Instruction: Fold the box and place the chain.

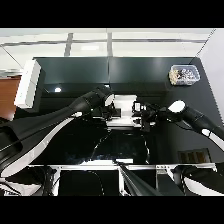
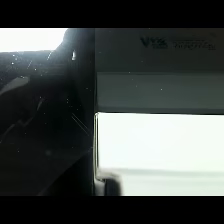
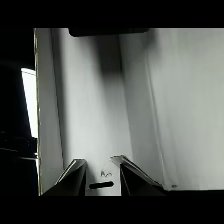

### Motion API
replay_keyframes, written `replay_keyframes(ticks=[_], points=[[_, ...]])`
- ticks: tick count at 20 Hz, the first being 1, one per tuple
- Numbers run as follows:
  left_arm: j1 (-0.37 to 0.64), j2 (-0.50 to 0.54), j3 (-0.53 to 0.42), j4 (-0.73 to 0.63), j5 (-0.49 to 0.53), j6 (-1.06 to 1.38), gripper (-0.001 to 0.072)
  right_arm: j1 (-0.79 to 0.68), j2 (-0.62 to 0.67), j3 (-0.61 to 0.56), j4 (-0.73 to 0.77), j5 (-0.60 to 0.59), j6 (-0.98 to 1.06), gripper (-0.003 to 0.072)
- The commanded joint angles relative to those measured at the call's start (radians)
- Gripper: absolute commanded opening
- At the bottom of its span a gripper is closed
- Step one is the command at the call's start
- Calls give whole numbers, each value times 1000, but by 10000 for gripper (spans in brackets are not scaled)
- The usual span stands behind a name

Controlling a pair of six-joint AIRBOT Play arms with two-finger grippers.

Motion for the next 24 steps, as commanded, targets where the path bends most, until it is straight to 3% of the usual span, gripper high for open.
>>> replay_keyframes(ticks=[1, 2, 3, 5, 6, 7, 8, 9, 10, 11, 13, 15, 17, 19, 20, 22, 24], points=[[1, 0, 1, -4, 5, -2, 28, 3, -11, -2, 24, -15, 7, 243], [1, 0, 1, -4, 5, -2, 27, 3, -12, -2, 25, -17, 7, 246], [1, 0, 1, -4, 5, -2, 27, 4, -13, -2, 28, -23, 19, 356], [1, 0, 1, -4, 5, -1, 28, 3, -13, -2, 24, -23, 55, 209], [1, 0, 1, -4, 5, -2, 27, 3, -13, -2, 25, -24, 63, 374], [1, 0, 1, -4, 5, -2, 28, 3, -13, -2, 24, -21, 66, 451], [1, 0, 1, -4, 5, -2, 28, 3, -13, -2, 22, -21, 85, 258], [1, 0, 1, -4, 5, -2, 28, 2, -12, -2, 18, -21, 109, 126], [1, 0, 1, -4, 4, -2, 28, -3, -5, -2, 16, -16, 146, 113], [1, 0, 1, -4, 4, -2, 28, -14, 14, 0, 11, -10, 231, 11], [1, 0, 1, -4, 1, -1, 28, -68, 92, 25, -96, 35, 532, 7], [1, 0, 1, -3, -17, -1, 28, -171, 188, 77, -311, 89, 917, 7], [1, 0, 1, -4, -17, -1, 28, -352, 247, 100, -481, 121, 1296, 7], [1, 0, 1, -4, -24, -1, 28, -578, 229, 60, -481, 143, 1584, 7], [1, 0, 1, -4, -24, -1, 28, -667, 206, 12, -417, 147, 1646, 8], [1, 0, 1, -4, -24, -1, 28, -731, 132, -59, -198, 229, 1430, 7], [1, 0, 1, -4, -24, -1, 28, -702, 21, -67, -60, 353, 1268, 7]])
